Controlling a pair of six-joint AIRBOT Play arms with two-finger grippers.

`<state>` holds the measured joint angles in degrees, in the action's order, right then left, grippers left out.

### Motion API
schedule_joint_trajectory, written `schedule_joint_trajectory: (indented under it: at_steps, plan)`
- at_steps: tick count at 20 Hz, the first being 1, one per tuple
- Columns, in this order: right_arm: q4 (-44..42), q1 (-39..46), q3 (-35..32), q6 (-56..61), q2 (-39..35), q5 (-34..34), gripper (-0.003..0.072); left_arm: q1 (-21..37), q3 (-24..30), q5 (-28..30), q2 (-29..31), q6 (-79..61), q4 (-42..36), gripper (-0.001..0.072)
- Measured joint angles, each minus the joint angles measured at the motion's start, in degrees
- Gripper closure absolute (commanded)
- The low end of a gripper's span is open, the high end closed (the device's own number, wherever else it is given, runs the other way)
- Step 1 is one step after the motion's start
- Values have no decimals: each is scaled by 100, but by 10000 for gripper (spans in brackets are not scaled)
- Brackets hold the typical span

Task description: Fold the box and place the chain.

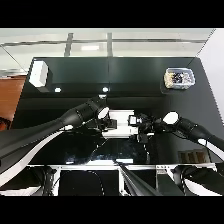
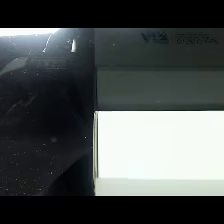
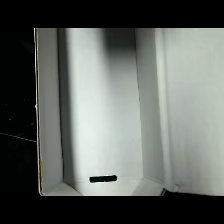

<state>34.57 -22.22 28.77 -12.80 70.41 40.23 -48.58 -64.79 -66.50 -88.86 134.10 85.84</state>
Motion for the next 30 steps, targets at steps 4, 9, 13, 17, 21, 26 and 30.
schedule_joint_trajectory:
  at_steps: [4,9,13,17,21,26,30]
  plan:
    - [2,0,0,0,0,2,500,0,4,2,-9,-4,-59,258]
    - [4,0,0,0,0,2,500,0,4,7,-9,0,-103,683]
    - [4,0,0,2,0,2,499,0,2,2,-7,20,-114,684]
    - [4,0,0,2,0,4,169,0,2,4,-7,15,-127,684]
    - [35,7,0,92,-35,24,-14,0,2,7,-7,-11,-129,683]
    - [527,28,-2,267,-411,302,-14,0,2,17,-7,-22,-129,683]
    - [857,28,0,409,-688,393,221,0,2,26,-7,-20,-129,683]
